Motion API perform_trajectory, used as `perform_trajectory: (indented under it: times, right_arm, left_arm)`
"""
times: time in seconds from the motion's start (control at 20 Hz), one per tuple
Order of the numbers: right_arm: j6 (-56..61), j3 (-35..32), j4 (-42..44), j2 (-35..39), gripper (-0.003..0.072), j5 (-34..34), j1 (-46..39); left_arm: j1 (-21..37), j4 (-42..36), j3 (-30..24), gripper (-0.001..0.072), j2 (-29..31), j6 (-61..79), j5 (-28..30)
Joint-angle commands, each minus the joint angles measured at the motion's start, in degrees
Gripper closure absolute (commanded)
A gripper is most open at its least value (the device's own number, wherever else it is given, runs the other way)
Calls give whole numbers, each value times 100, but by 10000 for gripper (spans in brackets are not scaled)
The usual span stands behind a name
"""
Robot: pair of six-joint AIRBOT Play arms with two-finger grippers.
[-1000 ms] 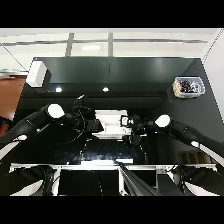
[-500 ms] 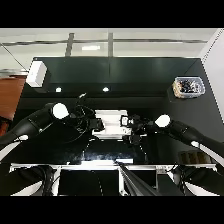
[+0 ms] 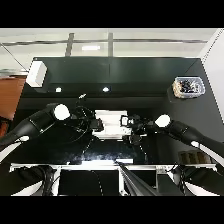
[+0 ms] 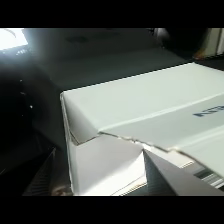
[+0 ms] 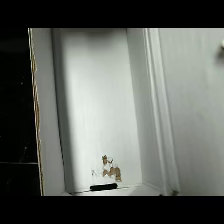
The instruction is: Fold the box and place the chain.
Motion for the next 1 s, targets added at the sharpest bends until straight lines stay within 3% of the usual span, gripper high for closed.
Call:
perform_trajectory:
  times: [0.0, 0.25, 0.5, 0.7, 0.95]
  right_arm:
    - [0, 4, 0, -2, 160, 0, 2]
    - [0, 4, 0, -2, 160, 0, 2]
    - [0, 4, 0, -2, 160, 0, 2]
    - [0, 4, 0, -2, 160, 0, 2]
    - [0, 4, 0, -2, 160, 0, 2]
  left_arm:
    - [-109, 417, 4, 117, 2, -446, 52]
    - [-199, 503, 4, 120, -31, -570, 278]
    - [-551, 1220, 267, 147, -275, -1106, 254]
    - [-896, 2328, 601, 216, -374, -2164, -221]
    - [-1071, 2439, 748, 259, -494, -2441, -337]
